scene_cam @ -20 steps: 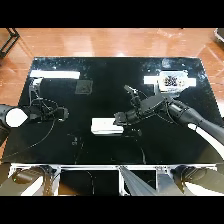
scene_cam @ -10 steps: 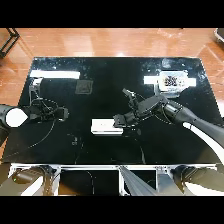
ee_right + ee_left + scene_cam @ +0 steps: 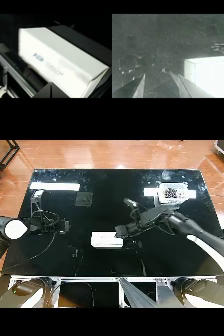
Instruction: Fold the box and place the chain.
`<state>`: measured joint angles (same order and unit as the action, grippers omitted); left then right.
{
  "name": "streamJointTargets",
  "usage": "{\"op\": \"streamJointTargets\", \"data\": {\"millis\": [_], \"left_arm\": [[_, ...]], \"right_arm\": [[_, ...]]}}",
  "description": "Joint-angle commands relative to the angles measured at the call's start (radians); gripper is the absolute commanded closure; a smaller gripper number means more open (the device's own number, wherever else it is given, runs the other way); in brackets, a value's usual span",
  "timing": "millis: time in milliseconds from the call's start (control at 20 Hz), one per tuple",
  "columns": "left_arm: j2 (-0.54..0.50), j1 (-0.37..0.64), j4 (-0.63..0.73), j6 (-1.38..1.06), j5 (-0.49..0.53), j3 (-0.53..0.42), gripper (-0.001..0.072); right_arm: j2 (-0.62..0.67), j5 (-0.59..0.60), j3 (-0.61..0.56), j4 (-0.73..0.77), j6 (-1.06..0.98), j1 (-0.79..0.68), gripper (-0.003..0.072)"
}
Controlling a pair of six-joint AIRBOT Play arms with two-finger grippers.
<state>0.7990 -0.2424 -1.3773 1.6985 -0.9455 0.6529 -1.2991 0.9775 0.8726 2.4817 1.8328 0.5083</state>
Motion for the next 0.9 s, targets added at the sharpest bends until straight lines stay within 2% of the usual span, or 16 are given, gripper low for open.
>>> {"op": "streamJointTargets", "data": {"millis": [0, 100, 250, 300, 500, 700, 850], "left_arm": [[0.019, 0.0, 0.087, -0.134, -0.055, 0.018, 0.0206], [0.089, -0.003, 0.246, -0.338, -0.166, 0.063, 0.0219], [0.206, -0.034, 0.44, -0.674, -0.16, 0.124, 0.0212], [0.238, -0.056, 0.45, -0.794, -0.127, 0.142, 0.0082], [0.307, -0.19, 0.439, -1.24, 0.029, 0.161, 0.0075], [0.335, -0.343, 0.439, -1.534, 0.026, 0.161, 0.0082], [0.365, -0.402, 0.441, -1.547, 0.041, 0.161, 0.0082]], "right_arm": [[0.154, 0.085, 0.001, -0.016, 0.014, -0.069, 0.0664], [0.267, 0.094, 0.001, -0.126, -0.01, -0.142, 0.0664], [0.39, 0.111, -0.032, -0.402, -0.138, -0.258, 0.0664], [0.416, 0.113, -0.064, -0.455, -0.164, -0.286, 0.0664], [0.431, 0.089, -0.209, -0.467, -0.178, -0.319, 0.0664], [0.431, 0.027, -0.304, -0.401, -0.177, -0.319, 0.0664], [0.431, 0.005, -0.315, -0.399, -0.177, -0.319, 0.0664]]}}
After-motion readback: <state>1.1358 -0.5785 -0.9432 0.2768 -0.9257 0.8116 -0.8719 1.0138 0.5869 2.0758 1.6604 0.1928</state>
